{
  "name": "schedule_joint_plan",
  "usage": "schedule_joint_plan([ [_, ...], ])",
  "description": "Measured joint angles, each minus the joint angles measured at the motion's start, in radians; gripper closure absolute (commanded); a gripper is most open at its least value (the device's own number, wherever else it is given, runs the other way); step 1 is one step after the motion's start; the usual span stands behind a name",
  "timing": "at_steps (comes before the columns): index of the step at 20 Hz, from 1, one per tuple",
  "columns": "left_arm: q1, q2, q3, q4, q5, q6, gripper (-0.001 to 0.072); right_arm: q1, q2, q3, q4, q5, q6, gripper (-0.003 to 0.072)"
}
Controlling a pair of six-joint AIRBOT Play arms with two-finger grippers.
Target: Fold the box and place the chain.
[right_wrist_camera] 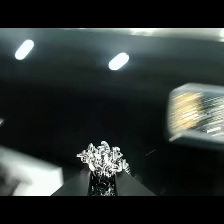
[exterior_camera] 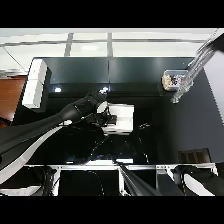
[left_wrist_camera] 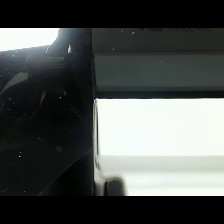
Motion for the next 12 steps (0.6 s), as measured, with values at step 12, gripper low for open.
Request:
schedule_joint_plan([
  [12,0.000,0.000,0.000,0.000,0.000,0.000,0.0687,0.273,0.005,-0.412,0.282,-0.190,-0.094,0.0676],
])
